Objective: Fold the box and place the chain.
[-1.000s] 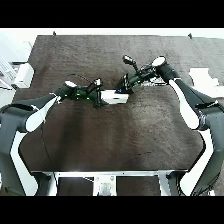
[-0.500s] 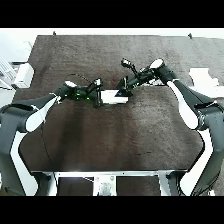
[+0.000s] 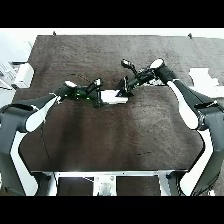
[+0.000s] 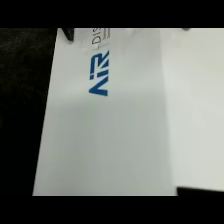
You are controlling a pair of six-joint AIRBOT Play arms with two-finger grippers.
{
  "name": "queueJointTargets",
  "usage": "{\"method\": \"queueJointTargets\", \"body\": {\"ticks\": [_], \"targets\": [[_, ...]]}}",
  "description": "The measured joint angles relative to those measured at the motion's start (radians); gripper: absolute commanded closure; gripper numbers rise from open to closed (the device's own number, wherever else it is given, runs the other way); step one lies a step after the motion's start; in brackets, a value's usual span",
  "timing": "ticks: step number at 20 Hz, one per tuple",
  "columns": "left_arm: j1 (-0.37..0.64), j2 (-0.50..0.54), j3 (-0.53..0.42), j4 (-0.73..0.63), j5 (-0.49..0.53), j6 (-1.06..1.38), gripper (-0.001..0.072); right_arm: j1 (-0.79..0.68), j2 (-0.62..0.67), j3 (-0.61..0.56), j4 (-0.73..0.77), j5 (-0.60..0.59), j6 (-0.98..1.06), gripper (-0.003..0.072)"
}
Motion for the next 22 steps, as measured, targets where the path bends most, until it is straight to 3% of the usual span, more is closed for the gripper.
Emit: {"method": "queueJointTargets", "body": {"ticks": [3, 6, 22], "targets": [[0.000, 0.000, 0.000, 0.000, 0.000, 0.000, 0.0240, 0.000, 0.024, 0.000, 0.006, 0.008, -0.001, 0.0200], [0.000, 0.000, 0.000, 0.000, 0.000, 0.000, 0.0240, -0.002, 0.042, -0.003, 0.011, 0.010, -0.002, 0.0213], [0.001, 0.000, 0.000, -0.001, 0.001, -0.002, 0.0240, -0.001, 0.054, -0.083, 0.046, -0.149, -0.100, 0.0212]]}}
